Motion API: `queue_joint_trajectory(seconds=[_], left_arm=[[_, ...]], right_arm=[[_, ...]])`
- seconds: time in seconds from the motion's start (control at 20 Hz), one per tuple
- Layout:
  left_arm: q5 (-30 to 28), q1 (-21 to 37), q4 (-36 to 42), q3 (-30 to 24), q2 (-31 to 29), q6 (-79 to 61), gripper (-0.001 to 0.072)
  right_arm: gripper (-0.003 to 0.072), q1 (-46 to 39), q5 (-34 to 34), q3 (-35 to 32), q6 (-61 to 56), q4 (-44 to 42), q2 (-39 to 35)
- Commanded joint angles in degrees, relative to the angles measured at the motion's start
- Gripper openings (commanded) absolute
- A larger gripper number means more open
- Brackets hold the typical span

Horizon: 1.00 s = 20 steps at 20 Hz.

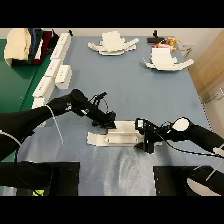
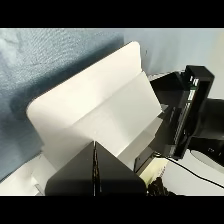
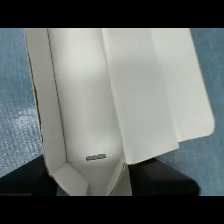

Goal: Fold the box.

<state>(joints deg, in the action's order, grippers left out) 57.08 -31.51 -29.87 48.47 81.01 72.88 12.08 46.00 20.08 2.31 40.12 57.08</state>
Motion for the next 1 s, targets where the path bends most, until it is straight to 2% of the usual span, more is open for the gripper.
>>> queue_joint_trajectory(seconds=[0.0, 0.25, 0.4, 0.5, 0.6, 0.75, 0.95], left_arm=[[0.0, 0.5, -0.1, 0.3, 0.2, -1.4, 0.0013], [3.0, 3.5, 0.3, 2.8, -2.3, -4.5, 0.0013], [5.2, 5.9, -0.2, 3.2, -9.3, -11.8, 0.0012], [7.0, 7.9, -3.7, 2.7, -15.6, -13.6, 0.0012], [8.9, 9.0, -8.6, 1.4, -21.5, -14.3, 0.0012], [10.1, 8.6, -9.8, -2.9, -28.8, -24.8, 0.0013], [10.0, 6.2, -12.8, -6.3, -32.5, -38.0, 0.0017]], right_arm=[[0.0505, 0.0, 0.0, 0.0, -0.1, 0.0, 0.0], [0.0505, 0.0, 0.0, 0.0, -0.1, 0.0, 0.0], [0.0505, 0.0, 0.0, 0.0, -0.1, 0.0, 0.0], [0.0505, 0.1, 0.0, 0.0, -0.1, 0.0, 0.0], [0.0505, 0.0, 0.0, 0.0, -0.1, 0.0, 0.0], [0.0505, 0.0, 0.0, 0.0, -0.1, 0.0, 0.0], [0.0505, 0.0, 0.0, 0.0, -0.1, 0.0, 0.0]])
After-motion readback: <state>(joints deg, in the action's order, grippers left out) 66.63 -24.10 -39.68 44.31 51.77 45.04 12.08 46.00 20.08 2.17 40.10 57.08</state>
